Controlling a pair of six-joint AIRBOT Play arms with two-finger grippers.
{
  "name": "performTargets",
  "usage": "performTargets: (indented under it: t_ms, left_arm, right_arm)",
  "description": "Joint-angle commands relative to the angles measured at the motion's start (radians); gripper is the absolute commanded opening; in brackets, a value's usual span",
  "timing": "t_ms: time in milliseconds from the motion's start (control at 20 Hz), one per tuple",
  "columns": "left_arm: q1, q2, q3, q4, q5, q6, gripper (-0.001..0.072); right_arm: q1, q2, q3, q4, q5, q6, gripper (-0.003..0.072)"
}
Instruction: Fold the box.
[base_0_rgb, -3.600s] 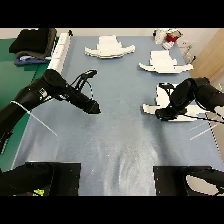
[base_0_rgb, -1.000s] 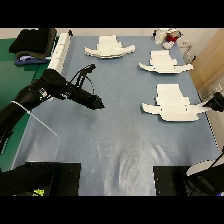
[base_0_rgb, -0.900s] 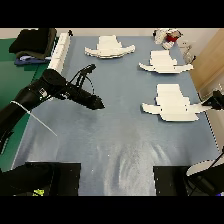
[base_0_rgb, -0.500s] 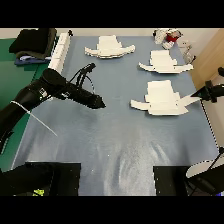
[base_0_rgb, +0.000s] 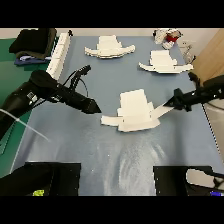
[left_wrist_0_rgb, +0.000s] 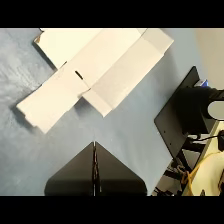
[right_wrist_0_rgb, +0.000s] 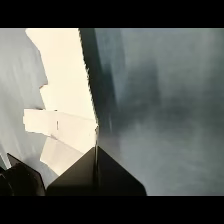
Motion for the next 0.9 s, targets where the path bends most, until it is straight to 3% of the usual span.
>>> performTargets:
  t_ms: [0,50,100,150,600,700,750,800,850]
  left_arm:
    - [0.045,0.096,-0.097,0.005,-0.037,-0.025,0.0011]
    - [0.05,0.11,-0.122,0.005,-0.035,-0.025,0.0011]
    - [0.05,0.115,-0.136,0.006,-0.035,-0.024,0.0012]
    - [0.048,0.113,-0.14,0.005,-0.036,-0.024,0.0012]
    - [0.046,0.113,-0.14,-0.003,-0.038,-0.023,0.0016]
    - [0.046,0.113,-0.139,-0.004,-0.037,-0.027,0.0415]
    - [0.046,0.113,-0.14,-0.004,-0.037,-0.029,0.0391]
    - [0.046,0.113,-0.139,-0.004,-0.037,-0.029,0.0345]
    - [0.046,0.113,-0.14,-0.004,-0.037,-0.029,0.0344]
  right_arm:
    - [0.106,0.246,-0.3,-0.016,0.205,0.1,0.0001]
    - [0.121,0.279,-0.347,-0.019,0.228,0.1,0.0039]
    - [0.13,0.287,-0.367,-0.031,0.222,0.1,0.0198]
    - [0.132,0.278,-0.369,-0.043,0.199,0.1,0.0236]
    - [0.132,0.119,-0.322,0.01,0.099,-0.029,0.0223]
    - [0.146,0.1,-0.32,0.013,0.097,-0.035,0.0222]
    - [0.164,0.09,-0.32,0.012,0.098,-0.035,0.0217]
    - [0.184,0.085,-0.32,0.013,0.104,-0.045,0.0149]
    - [0.203,0.085,-0.319,0.013,0.119,-0.063,0.0099]
